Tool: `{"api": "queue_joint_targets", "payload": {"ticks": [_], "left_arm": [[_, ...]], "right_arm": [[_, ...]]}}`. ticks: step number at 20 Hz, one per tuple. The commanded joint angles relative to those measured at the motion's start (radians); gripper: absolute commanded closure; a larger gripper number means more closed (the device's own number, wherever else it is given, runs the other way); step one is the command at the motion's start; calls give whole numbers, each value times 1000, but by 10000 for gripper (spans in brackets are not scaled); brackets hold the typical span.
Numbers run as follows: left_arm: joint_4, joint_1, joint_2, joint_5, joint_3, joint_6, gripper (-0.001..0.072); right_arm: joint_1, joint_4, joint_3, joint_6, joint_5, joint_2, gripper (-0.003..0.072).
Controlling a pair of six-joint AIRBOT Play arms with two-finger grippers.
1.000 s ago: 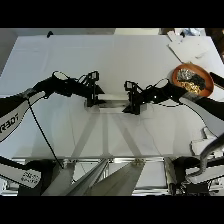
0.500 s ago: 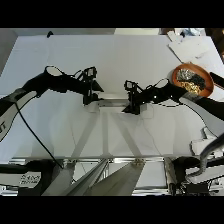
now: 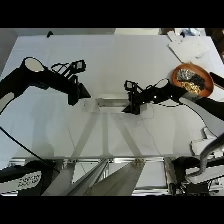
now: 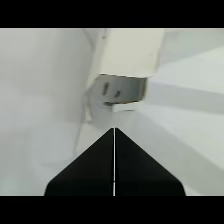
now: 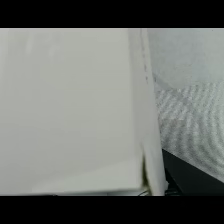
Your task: Fold the box and place the chain.
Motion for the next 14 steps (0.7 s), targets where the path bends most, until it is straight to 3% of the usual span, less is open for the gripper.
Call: {"api": "queue_joint_targets", "payload": {"ticks": [1, 4, 11, 12, 14], "left_arm": [[-79, -44, -11, -116, -13, -40, 703], [-111, -116, -33, 17, -21, -35, 702], [-248, -147, -51, 586, -21, -158, 703], [-248, -147, -63, 631, -21, -182, 703], [-247, -148, -105, 625, -21, -196, 703]], "right_arm": [[0, 0, 0, 0, 0, 0, 272], [0, 0, 0, 0, 0, 0, 272], [0, 0, 0, 0, 0, 0, 272], [0, 0, 0, 0, 0, 0, 272], [0, 0, 0, 0, 0, 0, 272]]}}
